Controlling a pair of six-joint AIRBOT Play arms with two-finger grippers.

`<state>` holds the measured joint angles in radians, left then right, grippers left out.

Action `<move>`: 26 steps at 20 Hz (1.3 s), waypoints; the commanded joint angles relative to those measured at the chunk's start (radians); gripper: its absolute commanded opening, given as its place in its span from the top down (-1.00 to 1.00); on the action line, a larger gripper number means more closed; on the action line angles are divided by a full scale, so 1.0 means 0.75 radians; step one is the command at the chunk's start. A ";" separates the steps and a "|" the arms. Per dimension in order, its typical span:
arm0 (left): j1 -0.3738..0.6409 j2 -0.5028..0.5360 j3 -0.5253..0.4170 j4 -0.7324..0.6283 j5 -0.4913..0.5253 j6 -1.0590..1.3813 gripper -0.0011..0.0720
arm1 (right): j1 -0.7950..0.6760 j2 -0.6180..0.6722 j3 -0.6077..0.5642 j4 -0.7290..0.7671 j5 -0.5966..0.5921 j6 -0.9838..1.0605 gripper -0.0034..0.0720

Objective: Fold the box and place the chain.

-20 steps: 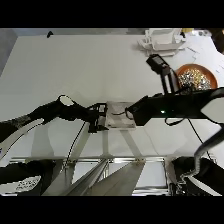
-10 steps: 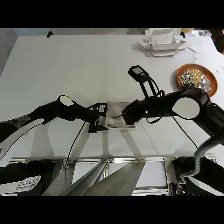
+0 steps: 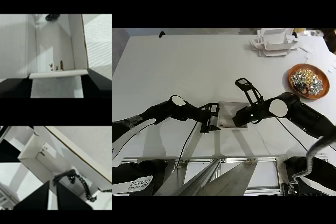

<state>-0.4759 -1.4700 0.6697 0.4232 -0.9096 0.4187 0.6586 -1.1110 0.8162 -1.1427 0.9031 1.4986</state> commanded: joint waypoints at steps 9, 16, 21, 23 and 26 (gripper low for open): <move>0.001 0.001 0.001 0.000 0.000 0.000 0.45 | -0.120 0.179 0.262 -0.104 0.351 0.173 0.33; 0.001 0.001 0.001 0.000 0.000 0.000 0.45 | -0.348 0.188 0.246 -0.502 0.373 0.417 0.33; 0.001 0.001 0.001 0.000 -0.001 0.000 0.45 | -0.371 0.059 0.204 -0.609 0.303 0.549 0.44; 0.001 0.001 0.001 0.000 0.000 -0.001 0.45 | -0.371 -0.035 0.191 -0.663 0.289 0.593 0.27; 0.001 0.001 0.001 0.000 0.000 0.000 0.45 | -0.371 -0.185 0.190 -0.706 0.315 0.671 0.01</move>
<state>-0.4759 -1.4700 0.6697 0.4229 -0.9100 0.4183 0.3832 -1.1614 0.9638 -1.6226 1.1339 1.9377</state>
